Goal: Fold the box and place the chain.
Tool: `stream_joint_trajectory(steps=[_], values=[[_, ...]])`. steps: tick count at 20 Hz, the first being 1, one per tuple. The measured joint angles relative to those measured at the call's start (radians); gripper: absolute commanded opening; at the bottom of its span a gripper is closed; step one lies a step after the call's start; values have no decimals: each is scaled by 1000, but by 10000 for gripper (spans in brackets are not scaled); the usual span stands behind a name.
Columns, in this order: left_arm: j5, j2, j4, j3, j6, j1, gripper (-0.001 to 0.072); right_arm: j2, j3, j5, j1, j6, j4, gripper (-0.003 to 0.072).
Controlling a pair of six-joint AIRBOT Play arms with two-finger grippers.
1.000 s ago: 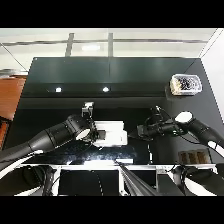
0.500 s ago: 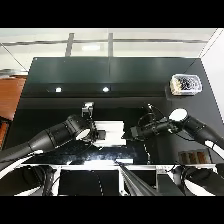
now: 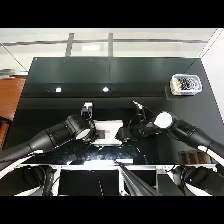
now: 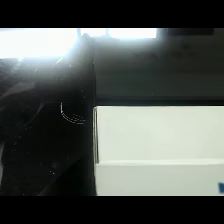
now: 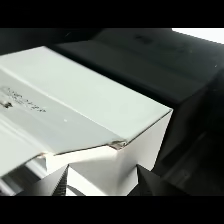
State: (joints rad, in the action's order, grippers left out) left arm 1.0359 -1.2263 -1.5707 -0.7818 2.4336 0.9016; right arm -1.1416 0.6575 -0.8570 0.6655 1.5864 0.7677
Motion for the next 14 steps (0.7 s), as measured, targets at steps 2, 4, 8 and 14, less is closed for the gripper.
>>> stream_joint_trajectory(steps=[2,4,8,14], values=[[-3,0,-2,0,0,0,28,0,40,18,49,148,119,466],[-5,0,-3,0,-1,0,28,0,74,25,91,278,222,466],[-6,0,-6,0,-4,0,28,-9,124,14,153,479,391,466],[-10,0,-8,0,-6,1,28,-50,159,-42,197,608,522,464]])
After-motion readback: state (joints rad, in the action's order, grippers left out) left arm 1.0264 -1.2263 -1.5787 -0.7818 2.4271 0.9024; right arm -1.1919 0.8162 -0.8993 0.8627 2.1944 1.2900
